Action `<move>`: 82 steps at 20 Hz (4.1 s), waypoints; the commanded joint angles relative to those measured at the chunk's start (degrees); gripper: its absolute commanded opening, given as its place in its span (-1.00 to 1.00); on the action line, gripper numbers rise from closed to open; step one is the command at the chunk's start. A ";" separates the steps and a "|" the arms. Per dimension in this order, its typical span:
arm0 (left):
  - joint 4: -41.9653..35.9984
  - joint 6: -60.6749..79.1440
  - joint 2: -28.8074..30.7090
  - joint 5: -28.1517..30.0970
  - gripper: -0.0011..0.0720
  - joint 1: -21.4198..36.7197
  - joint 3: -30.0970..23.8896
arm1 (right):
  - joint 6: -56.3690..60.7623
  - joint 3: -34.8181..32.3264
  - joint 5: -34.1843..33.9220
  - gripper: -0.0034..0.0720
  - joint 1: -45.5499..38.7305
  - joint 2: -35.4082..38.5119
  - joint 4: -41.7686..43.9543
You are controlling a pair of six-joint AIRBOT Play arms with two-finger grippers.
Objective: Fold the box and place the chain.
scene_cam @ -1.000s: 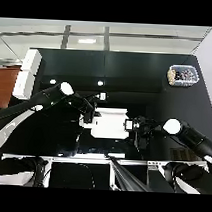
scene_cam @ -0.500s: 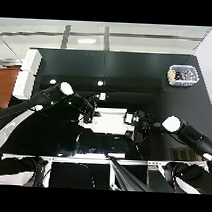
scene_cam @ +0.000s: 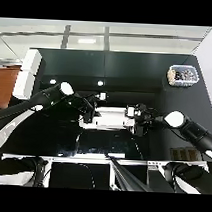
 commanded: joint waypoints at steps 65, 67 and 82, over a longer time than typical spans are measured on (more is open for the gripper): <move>-0.44 -0.15 0.31 1.46 -0.90 -0.24 0.11 | -10.38 1.40 1.05 0.19 -1.29 -14.95 5.92; -1.42 -0.17 0.35 1.42 -0.90 -0.24 0.11 | -10.34 1.40 1.01 0.19 -1.29 -14.95 5.92; 6.38 -54.36 21.00 -26.40 -0.90 5.79 -3.54 | -10.34 1.38 1.03 -0.90 -1.29 -14.95 5.73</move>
